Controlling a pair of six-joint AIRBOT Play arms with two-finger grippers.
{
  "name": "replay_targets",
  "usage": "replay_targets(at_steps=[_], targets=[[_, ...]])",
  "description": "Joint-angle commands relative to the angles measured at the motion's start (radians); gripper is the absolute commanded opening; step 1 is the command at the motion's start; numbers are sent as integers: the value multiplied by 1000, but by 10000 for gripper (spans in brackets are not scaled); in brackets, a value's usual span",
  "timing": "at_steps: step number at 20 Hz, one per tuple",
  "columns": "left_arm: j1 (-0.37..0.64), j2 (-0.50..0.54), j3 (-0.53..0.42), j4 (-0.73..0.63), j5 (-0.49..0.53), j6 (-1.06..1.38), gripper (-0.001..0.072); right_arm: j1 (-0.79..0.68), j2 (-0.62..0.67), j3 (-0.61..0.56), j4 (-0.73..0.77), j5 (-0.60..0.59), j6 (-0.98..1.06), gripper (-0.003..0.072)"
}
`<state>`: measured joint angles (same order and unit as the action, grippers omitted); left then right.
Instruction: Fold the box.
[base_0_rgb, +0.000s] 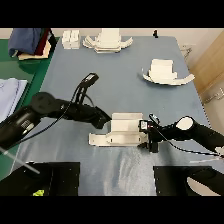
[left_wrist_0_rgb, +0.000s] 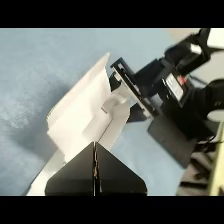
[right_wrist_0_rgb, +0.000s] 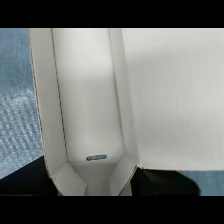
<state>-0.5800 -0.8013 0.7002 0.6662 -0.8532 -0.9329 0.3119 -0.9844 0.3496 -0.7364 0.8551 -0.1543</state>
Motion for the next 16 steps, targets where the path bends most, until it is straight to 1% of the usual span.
replay_targets(at_steps=[1,2,3,4,5,7,8,11,12,13,15,16], targets=[[0,194,-88,182,-32,164,15,1,1,1,0,0,0,517],[0,222,-102,221,-49,214,17,1,1,1,0,0,0,517],[1,241,-114,248,-60,252,107,1,1,1,0,0,0,517],[14,252,-132,256,-59,301,560,1,1,1,0,0,0,517],[31,254,-153,254,-60,361,688,1,1,1,0,0,0,517],[67,246,-207,245,-56,495,689,1,1,1,0,0,0,517],[86,234,-241,215,-42,564,689,0,1,1,0,0,0,517],[100,174,-307,71,-5,735,689,1,1,1,0,0,0,517],[90,145,-317,20,29,787,689,1,1,1,0,0,0,517],[78,112,-319,-2,61,824,689,1,1,1,0,0,0,517],[59,35,-319,-17,115,872,689,1,1,1,0,0,0,517],[53,-3,-319,-21,127,876,689,1,1,1,0,0,0,517]])
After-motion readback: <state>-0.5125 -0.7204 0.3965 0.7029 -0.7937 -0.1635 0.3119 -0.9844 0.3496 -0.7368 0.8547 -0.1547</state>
